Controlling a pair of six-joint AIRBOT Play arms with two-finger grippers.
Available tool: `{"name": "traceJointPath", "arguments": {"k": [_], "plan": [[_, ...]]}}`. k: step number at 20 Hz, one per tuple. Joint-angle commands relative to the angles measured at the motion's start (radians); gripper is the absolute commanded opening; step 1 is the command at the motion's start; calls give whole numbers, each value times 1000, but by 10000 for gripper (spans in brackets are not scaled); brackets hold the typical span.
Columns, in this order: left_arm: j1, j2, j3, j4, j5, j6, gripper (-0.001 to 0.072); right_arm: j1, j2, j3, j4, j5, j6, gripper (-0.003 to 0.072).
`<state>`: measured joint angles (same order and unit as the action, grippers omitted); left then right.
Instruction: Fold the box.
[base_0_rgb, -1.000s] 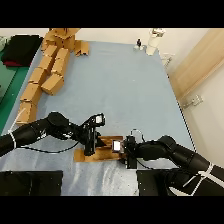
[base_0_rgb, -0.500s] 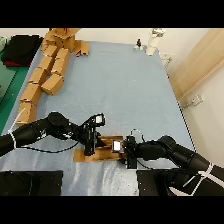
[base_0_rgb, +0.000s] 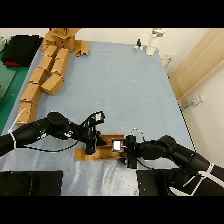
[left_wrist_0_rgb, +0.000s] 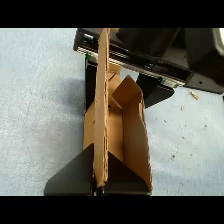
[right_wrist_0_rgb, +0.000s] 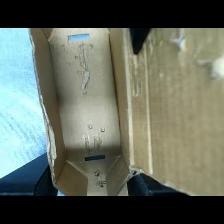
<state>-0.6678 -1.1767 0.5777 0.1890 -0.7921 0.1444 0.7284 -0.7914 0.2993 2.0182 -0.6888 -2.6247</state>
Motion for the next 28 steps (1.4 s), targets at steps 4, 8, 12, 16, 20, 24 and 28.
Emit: {"name": "traceJointPath", "arguments": {"k": [4,8,12,16,20,24,28], "plan": [[0,0,1,-14,3,-4,12,1,-1,0,2,0,-2,453],[0,0,1,-10,-3,-64,16,1,-1,0,2,0,-2,453],[3,5,1,16,-5,-176,546,1,-1,0,2,0,-2,453],[55,111,1,364,-60,-556,548,1,-1,0,1,0,-2,453],[117,265,0,731,-340,-1207,123,1,-1,0,2,0,-2,453],[16,303,-125,348,-341,-1333,10,1,-1,0,2,0,-2,453],[-70,284,-223,-94,55,-1146,10,1,0,1,2,0,-2,453]]}}
